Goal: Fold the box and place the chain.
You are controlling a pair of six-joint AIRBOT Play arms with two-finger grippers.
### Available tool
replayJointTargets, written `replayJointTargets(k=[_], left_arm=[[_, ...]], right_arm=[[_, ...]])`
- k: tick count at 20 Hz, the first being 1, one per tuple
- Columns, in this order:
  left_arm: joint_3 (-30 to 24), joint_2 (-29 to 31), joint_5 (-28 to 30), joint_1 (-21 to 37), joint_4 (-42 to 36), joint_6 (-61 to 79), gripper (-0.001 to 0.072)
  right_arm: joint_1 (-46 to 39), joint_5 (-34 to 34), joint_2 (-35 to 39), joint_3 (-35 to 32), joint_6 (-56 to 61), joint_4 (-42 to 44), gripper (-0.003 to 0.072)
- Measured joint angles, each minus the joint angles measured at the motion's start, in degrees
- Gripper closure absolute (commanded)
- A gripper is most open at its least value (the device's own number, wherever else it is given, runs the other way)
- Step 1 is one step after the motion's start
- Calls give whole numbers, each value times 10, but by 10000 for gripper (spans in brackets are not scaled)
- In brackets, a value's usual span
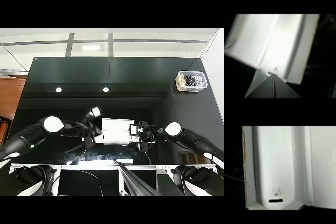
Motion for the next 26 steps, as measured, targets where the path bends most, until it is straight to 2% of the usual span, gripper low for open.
replayJointTargets(k=[5,8,11,14,17,20,25,26], left_arm=[[1,63,-116,161,56,-175,683],[-13,73,-152,265,76,-317,682],[-47,63,-173,321,66,-407,682],[-76,26,-179,318,37,-441,682],[-89,-23,-156,275,6,-447,682],[-92,-70,-121,225,-57,-414,682],[-77,-114,-106,174,-116,-359,677],[-72,-116,-106,170,-121,-351,600]], right_arm=[[0,0,0,0,0,0,376],[0,0,0,0,0,0,376],[0,0,0,0,0,0,376],[0,0,0,0,0,0,376],[0,0,0,0,0,0,376],[0,0,0,0,0,0,376],[0,0,0,0,0,0,376],[0,0,0,0,0,0,376]])
